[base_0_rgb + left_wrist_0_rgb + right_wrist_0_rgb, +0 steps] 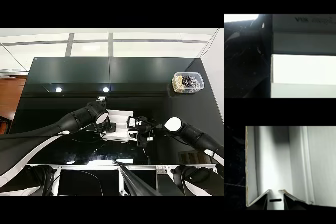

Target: Fold the box and place the chain.

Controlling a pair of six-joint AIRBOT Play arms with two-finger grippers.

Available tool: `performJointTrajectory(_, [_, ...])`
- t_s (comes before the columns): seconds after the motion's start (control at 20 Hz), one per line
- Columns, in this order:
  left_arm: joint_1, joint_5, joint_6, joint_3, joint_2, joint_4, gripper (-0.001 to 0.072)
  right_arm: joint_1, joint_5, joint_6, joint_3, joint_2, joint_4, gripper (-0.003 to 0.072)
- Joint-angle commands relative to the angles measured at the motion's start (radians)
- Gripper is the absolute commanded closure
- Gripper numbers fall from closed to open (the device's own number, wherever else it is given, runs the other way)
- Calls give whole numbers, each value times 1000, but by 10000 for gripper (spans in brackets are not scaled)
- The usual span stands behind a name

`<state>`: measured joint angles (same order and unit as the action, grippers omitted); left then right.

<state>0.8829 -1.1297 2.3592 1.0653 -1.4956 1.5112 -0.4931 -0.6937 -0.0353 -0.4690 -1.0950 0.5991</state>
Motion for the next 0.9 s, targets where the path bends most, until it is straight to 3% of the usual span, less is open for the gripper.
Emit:
performJointTrajectory(0.0, [0, 10, 1, 1, 0, -5, 680, -1, 1, 8, 2, -4, -23, 452])
performJointTrajectory(0.3, [0, 10, 1, 1, 0, -6, 680, -1, 3, 8, 2, -3, -27, 452])
performJointTrajectory(0.35, [0, 10, 1, 1, 0, -6, 681, -1, 3, 8, 2, -3, -32, 423])
performJointTrajectory(0.4, [0, 10, 1, 1, 0, -6, 681, -1, 4, 8, 2, -3, -53, 296])
performJointTrajectory(0.45, [0, 10, 1, 1, 0, -6, 681, -1, 9, 7, 2, -3, -67, 298])
performJointTrajectory(0.5, [0, 10, 1, 1, 0, -6, 681, -1, 10, 6, 2, -3, -68, 440])
performJointTrajectory(0.55, [0, 10, 1, 1, 0, -6, 681, -1, 10, 6, 2, -3, -68, 479])
performJointTrajectory(0.6, [0, 10, 1, 1, 0, -6, 681, -1, 12, 6, 2, -3, -68, 469])
performJointTrajectory(0.65, [0, 10, 1, 1, 0, -6, 680, -1, 18, 6, 2, -3, -68, 356])
performJointTrajectory(0.7, [0, 10, 1, 1, 0, -6, 681, -1, 25, 6, 2, -3, -68, 406])
performJointTrajectory(0.75, [0, 11, 1, 1, 0, -6, 681, 0, 28, 6, 2, -3, -67, 571])
performJointTrajectory(0.85, [0, 18, 1, 1, 0, -6, 680, 2, 32, 14, 2, -3, -67, 568])
